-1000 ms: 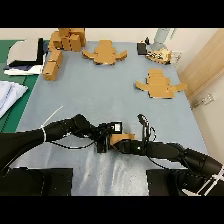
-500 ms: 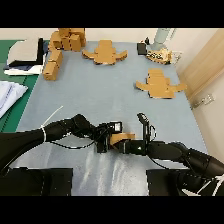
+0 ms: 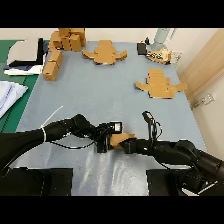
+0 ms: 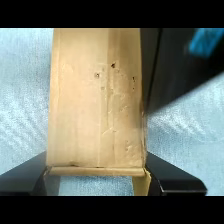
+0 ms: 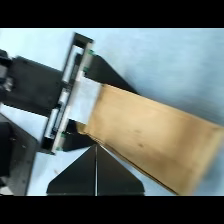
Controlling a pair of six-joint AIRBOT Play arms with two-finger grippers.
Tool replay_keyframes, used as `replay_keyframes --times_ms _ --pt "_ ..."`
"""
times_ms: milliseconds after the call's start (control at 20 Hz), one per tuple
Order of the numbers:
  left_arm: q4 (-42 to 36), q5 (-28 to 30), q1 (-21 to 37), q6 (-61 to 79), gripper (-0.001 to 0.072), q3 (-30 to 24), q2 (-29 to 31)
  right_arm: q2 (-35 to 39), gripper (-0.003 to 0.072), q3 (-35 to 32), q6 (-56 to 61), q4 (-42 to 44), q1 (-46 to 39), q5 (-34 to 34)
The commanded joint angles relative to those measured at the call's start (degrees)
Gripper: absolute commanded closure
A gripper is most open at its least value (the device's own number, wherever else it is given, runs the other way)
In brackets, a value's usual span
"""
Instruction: Fold the box.
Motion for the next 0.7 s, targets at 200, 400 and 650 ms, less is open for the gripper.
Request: replay_keyframes --times_ms 200,400,650 --pt "0.04 0.02 0.02 0.07 0.0222 0.04 -0.02 13.05 0.0685 0.24 21.03 -24.96 -0.98 -17.59" --pt "0.04 0.02 0.02 0.09 0.0222 0.04 -0.02 12.24 0.0685 3.21 21.09 -29.7 -3.58 -23.15" --pt "0.02 0.0 0.02 0.09 0.0222 0.04 -0.02 4.22 0.0684 11.93 20.83 -43.04 -13.9 -25.22"
